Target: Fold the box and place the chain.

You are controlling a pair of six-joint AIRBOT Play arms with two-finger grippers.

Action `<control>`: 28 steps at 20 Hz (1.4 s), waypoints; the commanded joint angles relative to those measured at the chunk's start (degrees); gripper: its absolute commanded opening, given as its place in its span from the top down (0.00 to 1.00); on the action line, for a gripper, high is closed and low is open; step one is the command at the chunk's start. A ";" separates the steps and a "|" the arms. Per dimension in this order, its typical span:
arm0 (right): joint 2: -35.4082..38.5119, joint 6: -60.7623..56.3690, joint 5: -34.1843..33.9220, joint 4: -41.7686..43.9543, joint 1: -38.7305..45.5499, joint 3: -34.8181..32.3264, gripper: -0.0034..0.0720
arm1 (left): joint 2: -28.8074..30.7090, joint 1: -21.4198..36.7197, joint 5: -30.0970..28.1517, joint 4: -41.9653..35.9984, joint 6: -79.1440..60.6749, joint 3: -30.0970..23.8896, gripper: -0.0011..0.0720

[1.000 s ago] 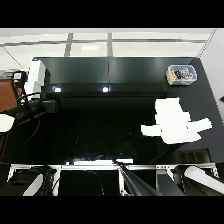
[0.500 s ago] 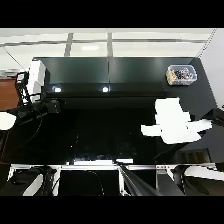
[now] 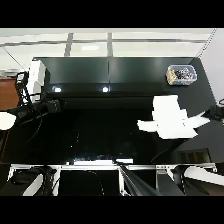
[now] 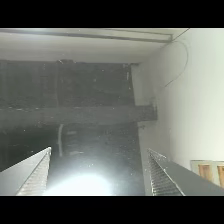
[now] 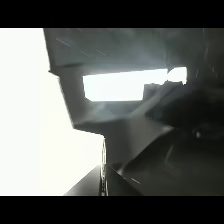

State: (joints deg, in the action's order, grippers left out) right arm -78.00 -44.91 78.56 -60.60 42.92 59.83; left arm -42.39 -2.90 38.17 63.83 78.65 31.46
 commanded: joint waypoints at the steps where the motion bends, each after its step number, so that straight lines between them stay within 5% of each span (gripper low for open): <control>1: 7.54 -4.00 -3.30 6.73 -5.88 -0.42 0.94 | -0.04 -0.02 0.00 0.00 -0.02 0.02 0.02; 4: 17.51 -12.48 -10.64 7.04 -13.75 -4.66 0.94 | -0.07 -0.04 1.07 -0.46 -0.02 0.02 0.02; 9: 32.61 -19.80 -23.93 16.96 -32.76 -21.73 0.94 | -0.76 -0.04 4.87 -4.07 -0.11 0.02 0.02; 13: 34.51 -19.80 -42.18 32.48 -49.90 -35.34 0.94 | -1.92 -0.04 6.23 -9.57 -3.80 0.02 0.02; 17: 34.51 -19.87 -53.94 36.81 -64.52 -42.58 0.94 | -5.05 -0.04 7.02 -16.33 -8.00 0.15 0.03; 28: 34.49 -19.78 -56.76 36.39 -67.80 -43.78 0.94 | -37.07 0.04 30.47 -24.33 -15.52 19.32 0.04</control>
State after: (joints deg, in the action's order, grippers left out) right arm -43.55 -64.64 22.70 -24.36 -24.47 16.27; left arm -72.14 -2.90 62.00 43.11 65.39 46.11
